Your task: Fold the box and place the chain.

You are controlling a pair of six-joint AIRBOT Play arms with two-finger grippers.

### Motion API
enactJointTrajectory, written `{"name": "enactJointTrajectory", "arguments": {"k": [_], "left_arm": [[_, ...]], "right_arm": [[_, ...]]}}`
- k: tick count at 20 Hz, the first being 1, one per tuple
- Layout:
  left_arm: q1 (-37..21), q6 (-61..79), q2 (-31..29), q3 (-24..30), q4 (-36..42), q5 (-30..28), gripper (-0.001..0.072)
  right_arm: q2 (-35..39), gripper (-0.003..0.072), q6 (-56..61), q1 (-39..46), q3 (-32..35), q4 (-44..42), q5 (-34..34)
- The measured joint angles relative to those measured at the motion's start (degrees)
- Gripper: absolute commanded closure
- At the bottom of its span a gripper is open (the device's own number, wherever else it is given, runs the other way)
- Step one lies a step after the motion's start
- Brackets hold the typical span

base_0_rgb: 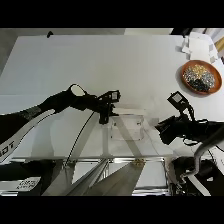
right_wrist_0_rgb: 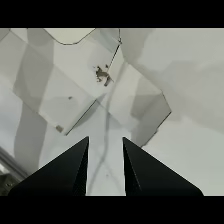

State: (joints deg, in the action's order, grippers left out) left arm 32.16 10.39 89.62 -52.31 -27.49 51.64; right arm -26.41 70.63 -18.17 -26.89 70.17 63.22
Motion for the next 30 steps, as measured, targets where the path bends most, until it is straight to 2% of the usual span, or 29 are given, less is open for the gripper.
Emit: {"name": "enactJointTrajectory", "arguments": {"k": [14, 30], "left_arm": [[0.02, 0.07, 1.92, -0.07, 0.37, -3.39, 0.07], [0.02, -0.07, 2.03, -0.09, 0.02, -3.32, 0.07]], "right_arm": [[0.02, 0.0448, 0.0, 0.0, 0.0, 0.09, -2.51], [0.04, 0.0448, -0.17, 0.0, 0.0, 0.09, -2.86]]}}
